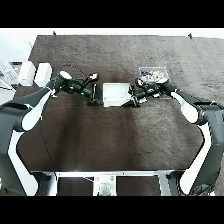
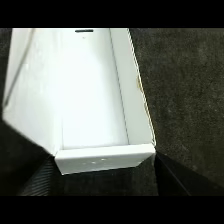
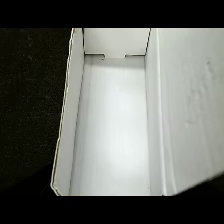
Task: Fold the box and place the chain.
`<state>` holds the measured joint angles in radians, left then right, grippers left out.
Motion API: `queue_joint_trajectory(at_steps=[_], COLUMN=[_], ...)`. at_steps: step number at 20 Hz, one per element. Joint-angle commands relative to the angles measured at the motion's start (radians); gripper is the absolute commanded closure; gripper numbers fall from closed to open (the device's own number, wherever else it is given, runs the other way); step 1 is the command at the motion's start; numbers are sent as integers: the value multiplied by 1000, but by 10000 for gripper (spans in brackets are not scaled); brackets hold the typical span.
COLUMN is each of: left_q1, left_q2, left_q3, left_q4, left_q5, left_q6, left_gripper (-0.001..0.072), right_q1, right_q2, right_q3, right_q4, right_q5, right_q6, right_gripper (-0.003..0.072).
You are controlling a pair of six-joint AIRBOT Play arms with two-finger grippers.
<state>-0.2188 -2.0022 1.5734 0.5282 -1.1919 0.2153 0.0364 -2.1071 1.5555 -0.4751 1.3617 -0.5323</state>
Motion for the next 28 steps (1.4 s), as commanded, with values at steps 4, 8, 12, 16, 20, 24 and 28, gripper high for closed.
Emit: queue_joint_trajectory(at_steps=[4, 8, 12, 16, 20, 24, 28], left_q1=[-23, -43, -45, -50, -50, -50, -50], left_q2=[-15, -15, -19, -43, -45, -61, -64], left_q3=[0, 0, 0, 0, 0, 0, 0], left_q4=[-12, -17, -19, -58, -70, -113, -131], left_q5=[76, 126, 142, 145, 156, 163, 170], left_q6=[41, 44, 44, 51, 74, 117, 135], left_gripper=[-11, -11, -11, -11, -10, 0, 1], right_q1=[0, 0, 0, 0, 0, 0, 0], right_q2=[0, 0, 0, 0, 0, 0, 0], right_q3=[0, 0, 0, 0, 0, 0, 0], right_q4=[0, 0, 0, 0, 0, 0, 0], right_q5=[0, 0, 0, 0, 0, 0, 0], right_q6=[0, 0, 0, 0, 0, 0, 0], right_gripper=[209, 209, 209, 209, 209, 209, 209])
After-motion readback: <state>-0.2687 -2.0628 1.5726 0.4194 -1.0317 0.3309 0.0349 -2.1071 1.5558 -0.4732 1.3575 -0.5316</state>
